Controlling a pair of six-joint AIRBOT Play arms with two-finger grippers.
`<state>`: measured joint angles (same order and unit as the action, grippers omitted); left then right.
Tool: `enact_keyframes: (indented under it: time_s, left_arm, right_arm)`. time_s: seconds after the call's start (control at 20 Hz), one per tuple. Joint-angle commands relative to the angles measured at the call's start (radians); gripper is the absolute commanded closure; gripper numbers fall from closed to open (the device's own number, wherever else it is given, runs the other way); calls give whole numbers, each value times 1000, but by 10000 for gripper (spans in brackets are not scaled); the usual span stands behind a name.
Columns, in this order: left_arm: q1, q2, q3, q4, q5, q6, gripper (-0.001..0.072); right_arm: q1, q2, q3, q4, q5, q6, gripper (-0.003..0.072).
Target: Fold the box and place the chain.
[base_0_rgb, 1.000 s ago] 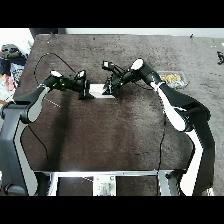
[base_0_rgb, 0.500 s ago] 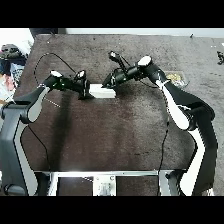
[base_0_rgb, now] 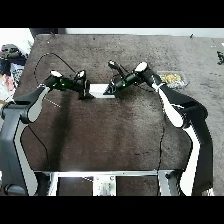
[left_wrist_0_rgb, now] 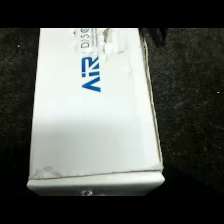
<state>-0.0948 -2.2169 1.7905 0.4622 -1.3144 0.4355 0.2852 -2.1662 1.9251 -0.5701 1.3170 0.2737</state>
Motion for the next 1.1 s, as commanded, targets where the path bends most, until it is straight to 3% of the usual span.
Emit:
enact_keyframes:
  time_s: [0.0,0.4,0.7,0.85,1.05]
  left_arm:
    - [0,0,0,1,-2,0,342]
    - [0,0,0,1,-2,0,342]
    - [0,0,0,1,-2,0,342]
    - [0,0,0,1,-2,0,342]
    - [0,0,0,1,-2,0,342]
  right_arm:
    - [-1,-14,0,-39,-4,19,674]
    - [-5,-13,0,21,-13,15,674]
    - [-6,61,1,182,11,-72,674]
    - [-8,68,0,168,10,-71,674]
    - [-8,41,0,7,-21,-40,674]
